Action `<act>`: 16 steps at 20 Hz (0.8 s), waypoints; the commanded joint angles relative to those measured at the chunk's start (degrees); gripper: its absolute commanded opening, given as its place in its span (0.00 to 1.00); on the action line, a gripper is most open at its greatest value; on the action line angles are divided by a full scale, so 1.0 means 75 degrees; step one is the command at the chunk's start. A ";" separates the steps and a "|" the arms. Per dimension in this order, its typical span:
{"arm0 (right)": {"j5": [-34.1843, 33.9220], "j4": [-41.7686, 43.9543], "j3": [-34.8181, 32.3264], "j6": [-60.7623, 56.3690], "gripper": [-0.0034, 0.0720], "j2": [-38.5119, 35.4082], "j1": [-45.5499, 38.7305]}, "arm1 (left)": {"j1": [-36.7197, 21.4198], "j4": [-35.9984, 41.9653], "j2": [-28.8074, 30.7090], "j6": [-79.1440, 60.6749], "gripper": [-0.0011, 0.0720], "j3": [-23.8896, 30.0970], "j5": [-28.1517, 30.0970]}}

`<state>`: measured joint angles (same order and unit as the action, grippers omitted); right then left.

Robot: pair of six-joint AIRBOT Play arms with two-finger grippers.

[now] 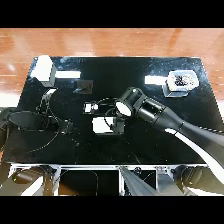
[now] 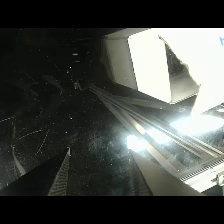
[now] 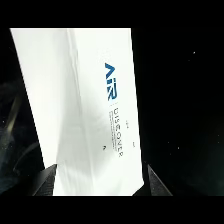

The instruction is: Fold the box and place the chain.

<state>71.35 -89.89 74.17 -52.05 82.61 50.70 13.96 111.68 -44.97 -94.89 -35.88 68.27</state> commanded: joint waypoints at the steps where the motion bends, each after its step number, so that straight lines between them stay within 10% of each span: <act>1: 0.0000 0.0041 0.0006 0.0029 0.93 0.0000 -0.0006 | 0.0000 0.0000 -0.0003 -0.0003 0.66 0.0000 0.0003; 8: -0.0230 0.0067 0.0003 0.0230 0.92 0.0020 -0.0006 | 0.0000 0.0006 -0.0003 -0.0003 0.66 0.0000 0.0006; 10: -0.0175 0.0070 0.0003 0.0294 0.54 0.0076 -0.0006 | 0.0000 0.0009 -0.0003 -0.0003 0.66 0.0000 0.0006; 16: -0.0152 0.0096 0.0006 0.0321 0.54 0.0210 -0.0009 | 0.0000 0.0006 -0.0003 -0.0003 0.66 0.0000 0.0009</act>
<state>70.06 -89.10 74.17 -49.84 83.92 50.63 13.96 111.74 -44.97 -94.89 -35.88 68.31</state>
